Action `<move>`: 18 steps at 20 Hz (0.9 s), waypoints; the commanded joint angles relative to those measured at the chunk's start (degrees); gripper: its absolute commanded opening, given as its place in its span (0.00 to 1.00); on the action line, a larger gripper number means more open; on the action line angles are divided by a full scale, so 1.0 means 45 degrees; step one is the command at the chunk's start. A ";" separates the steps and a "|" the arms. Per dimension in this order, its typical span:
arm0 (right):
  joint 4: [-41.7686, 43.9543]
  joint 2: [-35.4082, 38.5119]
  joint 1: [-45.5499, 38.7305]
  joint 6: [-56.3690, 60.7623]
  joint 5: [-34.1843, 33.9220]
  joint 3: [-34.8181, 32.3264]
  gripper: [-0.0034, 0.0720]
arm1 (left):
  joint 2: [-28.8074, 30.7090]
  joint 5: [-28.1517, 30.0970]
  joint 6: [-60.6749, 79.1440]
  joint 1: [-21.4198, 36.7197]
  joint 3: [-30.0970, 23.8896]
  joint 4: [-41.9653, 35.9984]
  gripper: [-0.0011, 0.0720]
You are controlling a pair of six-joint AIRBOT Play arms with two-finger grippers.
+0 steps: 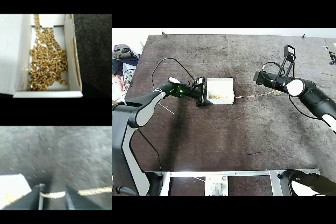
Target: Fold the box and place the chain.
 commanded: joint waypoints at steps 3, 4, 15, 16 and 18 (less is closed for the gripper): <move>-0.1423 -0.0534 -0.2234 0.1486 -0.0933 -0.1870 0.42 | -0.0005 0.0005 0.0000 0.0005 0.0005 0.0005 0.42; -0.1404 -0.1122 -0.2871 0.1729 -0.1263 -0.2030 0.42 | -0.0005 0.0000 0.0000 0.0005 0.0005 0.0005 0.42; 0.0131 -0.5940 -0.2909 0.1734 -0.2793 0.0894 0.49 | -0.0005 0.0000 0.0000 0.0005 0.0005 0.0005 0.42; 0.0165 -0.6067 -0.2807 0.1734 -0.2798 0.1039 0.41 | -0.0005 0.0005 0.0000 0.0005 0.0005 0.0005 0.42; 0.0282 -0.6071 -0.2778 0.1744 -0.2579 0.1064 0.06 | -0.0005 0.0005 0.0000 0.0005 0.0005 0.0005 0.42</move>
